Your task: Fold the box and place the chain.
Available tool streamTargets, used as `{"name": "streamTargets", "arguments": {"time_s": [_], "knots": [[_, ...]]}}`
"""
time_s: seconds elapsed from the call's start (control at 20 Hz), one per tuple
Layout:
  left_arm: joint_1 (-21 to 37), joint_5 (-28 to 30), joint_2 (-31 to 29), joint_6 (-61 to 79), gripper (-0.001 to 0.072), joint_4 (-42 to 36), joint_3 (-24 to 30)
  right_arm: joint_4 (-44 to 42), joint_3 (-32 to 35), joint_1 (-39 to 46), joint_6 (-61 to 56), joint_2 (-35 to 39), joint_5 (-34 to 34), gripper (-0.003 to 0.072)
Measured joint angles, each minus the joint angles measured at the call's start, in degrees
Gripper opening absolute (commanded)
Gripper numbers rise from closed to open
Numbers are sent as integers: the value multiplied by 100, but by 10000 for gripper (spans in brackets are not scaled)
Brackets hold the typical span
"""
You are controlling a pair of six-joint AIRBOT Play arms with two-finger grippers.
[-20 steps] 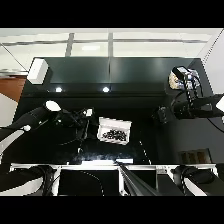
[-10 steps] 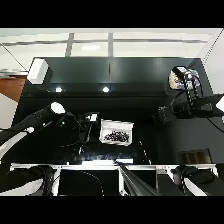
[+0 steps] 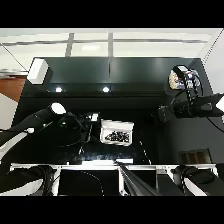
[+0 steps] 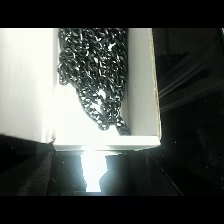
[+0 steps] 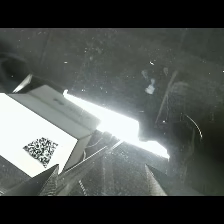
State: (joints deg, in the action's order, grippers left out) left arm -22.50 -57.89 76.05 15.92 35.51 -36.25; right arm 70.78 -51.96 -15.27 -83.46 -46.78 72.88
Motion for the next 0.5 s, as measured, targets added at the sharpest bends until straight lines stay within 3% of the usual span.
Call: {"name": "streamTargets", "arguments": {"time_s": [0.5], "knots": [[-160, 98, -114, -267, 716, -72, 0, 61, 0, 0, 0, 0, -4, 626]]}}
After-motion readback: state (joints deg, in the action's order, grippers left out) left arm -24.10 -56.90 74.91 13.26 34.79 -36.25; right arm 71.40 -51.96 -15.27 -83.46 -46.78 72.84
